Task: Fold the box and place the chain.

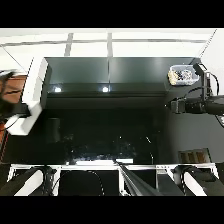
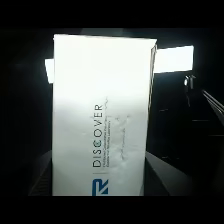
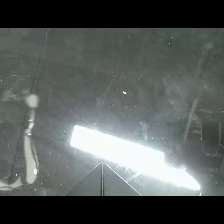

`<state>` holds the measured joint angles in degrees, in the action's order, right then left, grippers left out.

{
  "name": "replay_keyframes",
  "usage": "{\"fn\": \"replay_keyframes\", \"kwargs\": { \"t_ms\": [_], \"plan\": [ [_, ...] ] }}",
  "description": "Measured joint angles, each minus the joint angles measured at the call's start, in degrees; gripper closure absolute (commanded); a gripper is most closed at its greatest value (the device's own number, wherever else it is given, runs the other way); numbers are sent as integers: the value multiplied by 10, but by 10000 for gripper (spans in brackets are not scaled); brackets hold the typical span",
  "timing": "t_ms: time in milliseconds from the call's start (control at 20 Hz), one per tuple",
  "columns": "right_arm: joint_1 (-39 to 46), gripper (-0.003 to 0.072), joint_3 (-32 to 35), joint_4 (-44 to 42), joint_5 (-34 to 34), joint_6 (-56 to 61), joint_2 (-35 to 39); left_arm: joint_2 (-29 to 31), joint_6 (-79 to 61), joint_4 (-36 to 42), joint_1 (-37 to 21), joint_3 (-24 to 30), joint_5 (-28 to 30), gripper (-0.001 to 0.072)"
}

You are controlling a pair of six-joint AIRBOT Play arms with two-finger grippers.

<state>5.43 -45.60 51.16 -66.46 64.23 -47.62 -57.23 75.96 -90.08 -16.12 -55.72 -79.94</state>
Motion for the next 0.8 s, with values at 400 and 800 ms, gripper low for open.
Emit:
{"fn": "replay_keyframes", "kwargs": {
  "t_ms": [400, 800],
  "plan": [
    [0, 668, 0, -1, 42, 0, 0, -35, -169, 113, -187, 32, 104, 358],
    [0, 668, 0, -1, 56, 0, 0, -140, -215, 183, -187, 34, 201, 281]
  ]
}}
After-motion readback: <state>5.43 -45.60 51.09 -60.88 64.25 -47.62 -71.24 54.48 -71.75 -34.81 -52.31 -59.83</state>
